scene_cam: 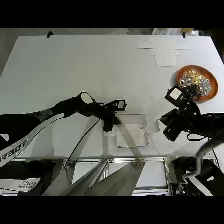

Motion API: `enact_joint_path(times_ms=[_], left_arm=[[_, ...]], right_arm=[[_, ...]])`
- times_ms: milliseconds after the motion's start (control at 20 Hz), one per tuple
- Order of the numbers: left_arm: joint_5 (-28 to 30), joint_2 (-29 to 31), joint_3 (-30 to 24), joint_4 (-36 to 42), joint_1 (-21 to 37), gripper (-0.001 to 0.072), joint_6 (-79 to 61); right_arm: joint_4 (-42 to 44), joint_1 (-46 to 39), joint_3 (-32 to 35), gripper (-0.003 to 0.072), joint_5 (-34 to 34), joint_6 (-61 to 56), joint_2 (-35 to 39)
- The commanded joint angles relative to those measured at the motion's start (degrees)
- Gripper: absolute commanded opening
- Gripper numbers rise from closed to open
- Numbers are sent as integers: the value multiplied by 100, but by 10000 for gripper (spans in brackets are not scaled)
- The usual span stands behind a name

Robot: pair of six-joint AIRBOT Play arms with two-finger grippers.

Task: Fold the box and place the chain.

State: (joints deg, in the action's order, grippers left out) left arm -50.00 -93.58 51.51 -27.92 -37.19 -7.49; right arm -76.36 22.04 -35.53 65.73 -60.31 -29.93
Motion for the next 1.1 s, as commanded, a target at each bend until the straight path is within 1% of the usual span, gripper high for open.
enact_joint_path(times_ms=[0,100,250,400,450,500,550,600,650,700,750,800,950,1050], left_arm=[[4,-4,4,0,-4,10,0],[2,-4,7,0,-4,10,0],[4,-4,7,0,-4,10,0],[4,-4,7,0,-4,10,0],[2,-4,4,0,-4,10,0],[2,-4,4,0,-4,10,0],[2,-4,7,0,-4,10,0],[4,-4,7,0,-4,10,0],[4,-4,7,0,-4,10,0],[2,-4,7,0,-4,10,0],[4,-4,4,0,-4,10,0],[4,-4,7,0,-4,10,0],[4,-4,7,0,-4,10,0],[2,-4,4,0,-4,10,0]], right_arm=[[754,4,83,96,-122,1180,-28],[1200,4,323,96,-221,1749,-81],[1344,4,708,96,-68,2177,-256],[1388,131,1320,103,-479,3104,-308],[1349,282,1480,128,-542,3464,-315],[1233,437,1589,183,-538,3897,-354],[1051,555,1670,270,-555,4153,-382],[898,638,1746,361,-710,4113,-380],[750,730,1834,492,-979,4105,-382],[588,839,1943,608,-1333,4107,-382],[496,957,2050,661,-1655,4107,-382],[411,1121,2140,684,-1891,4105,-382],[260,1655,2299,685,-2188,4061,-382],[262,1858,2400,688,-2446,4061,-382]])
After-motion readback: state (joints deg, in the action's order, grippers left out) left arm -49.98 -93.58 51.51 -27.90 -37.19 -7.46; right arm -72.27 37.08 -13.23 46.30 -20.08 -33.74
